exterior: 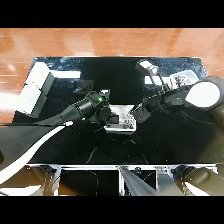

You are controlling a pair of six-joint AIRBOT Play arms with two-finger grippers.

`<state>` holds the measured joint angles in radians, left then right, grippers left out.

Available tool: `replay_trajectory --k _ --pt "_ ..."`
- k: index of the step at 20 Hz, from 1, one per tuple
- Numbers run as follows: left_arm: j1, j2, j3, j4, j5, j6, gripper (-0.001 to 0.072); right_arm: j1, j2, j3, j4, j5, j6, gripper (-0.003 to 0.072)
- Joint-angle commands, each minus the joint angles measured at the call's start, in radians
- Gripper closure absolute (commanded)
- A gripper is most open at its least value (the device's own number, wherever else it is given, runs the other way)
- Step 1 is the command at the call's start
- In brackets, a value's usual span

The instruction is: Fold the box and place the chain.

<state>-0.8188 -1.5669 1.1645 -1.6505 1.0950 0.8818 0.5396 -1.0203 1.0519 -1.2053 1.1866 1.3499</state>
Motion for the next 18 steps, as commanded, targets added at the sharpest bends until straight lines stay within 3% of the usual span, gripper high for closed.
replay_trajectory --k 1,6,12,13,14,15,18 --pt "0.000 -0.001 0.000 0.000 0.000 0.001 0.0692 -0.002 -0.045 -0.074 0.004 -0.074 0.004 0.0662" --pt "0.000 -0.001 0.000 0.000 0.002 0.001 0.0691 -0.002 -0.134 -0.076 0.003 -0.146 0.019 0.0661" --pt "0.000 -0.001 0.000 0.000 0.003 0.001 0.0691 -0.002 -0.186 -0.076 0.004 -0.153 0.027 0.0659" --pt "0.000 -0.001 0.000 0.000 0.000 0.001 0.0692 -0.002 -0.186 -0.076 0.004 -0.146 0.028 0.0523" --pt "0.000 -0.001 0.000 0.000 0.000 0.001 0.0692 -0.002 -0.186 -0.076 0.002 -0.130 0.036 0.0199" --pt "0.000 -0.001 0.000 0.001 0.000 0.001 0.0692 -0.002 -0.186 -0.076 -0.008 -0.114 0.052 0.0153" --pt "0.000 0.000 0.001 0.002 0.000 0.001 0.0692 -0.024 -0.164 -0.074 -0.019 -0.053 0.056 0.0152"
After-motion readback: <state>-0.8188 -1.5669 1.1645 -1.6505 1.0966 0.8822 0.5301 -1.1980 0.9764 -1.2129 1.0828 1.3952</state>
